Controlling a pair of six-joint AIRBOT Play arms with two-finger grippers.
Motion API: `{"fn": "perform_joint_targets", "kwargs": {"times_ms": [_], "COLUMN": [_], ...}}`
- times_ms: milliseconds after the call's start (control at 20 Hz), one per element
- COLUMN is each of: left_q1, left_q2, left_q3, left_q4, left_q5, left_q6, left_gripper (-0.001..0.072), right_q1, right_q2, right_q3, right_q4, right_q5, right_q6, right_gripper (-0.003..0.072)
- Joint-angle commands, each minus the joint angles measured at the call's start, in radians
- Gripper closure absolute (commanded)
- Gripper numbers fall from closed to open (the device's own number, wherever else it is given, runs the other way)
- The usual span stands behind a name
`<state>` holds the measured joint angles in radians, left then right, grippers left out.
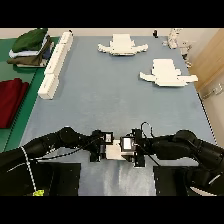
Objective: Fold the box.
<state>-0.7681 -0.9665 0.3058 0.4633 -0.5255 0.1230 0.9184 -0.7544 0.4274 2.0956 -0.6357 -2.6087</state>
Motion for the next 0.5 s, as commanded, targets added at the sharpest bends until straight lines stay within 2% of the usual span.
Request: {"fn": "perform_joint_targets", "kwargs": {"times_ms": [0,450], "left_q1": [0.001,0.001], "left_q2": [0.000,0.000], "left_q3": [0.000,0.000], "left_q4": [0.000,0.000], "left_q5": [0.000,0.000], "left_q6": [0.000,0.000], "left_gripper": [0.0287,0.0287], "right_q1": [0.005,0.006], "right_q2": [-0.019,-0.002], "right_q3": [0.008,0.029], "right_q4": [-0.063,-0.069], "right_q5": [0.038,0.037], "right_q6": [-0.023,-0.022], "right_gripper": [0.0113,0.0113]}}
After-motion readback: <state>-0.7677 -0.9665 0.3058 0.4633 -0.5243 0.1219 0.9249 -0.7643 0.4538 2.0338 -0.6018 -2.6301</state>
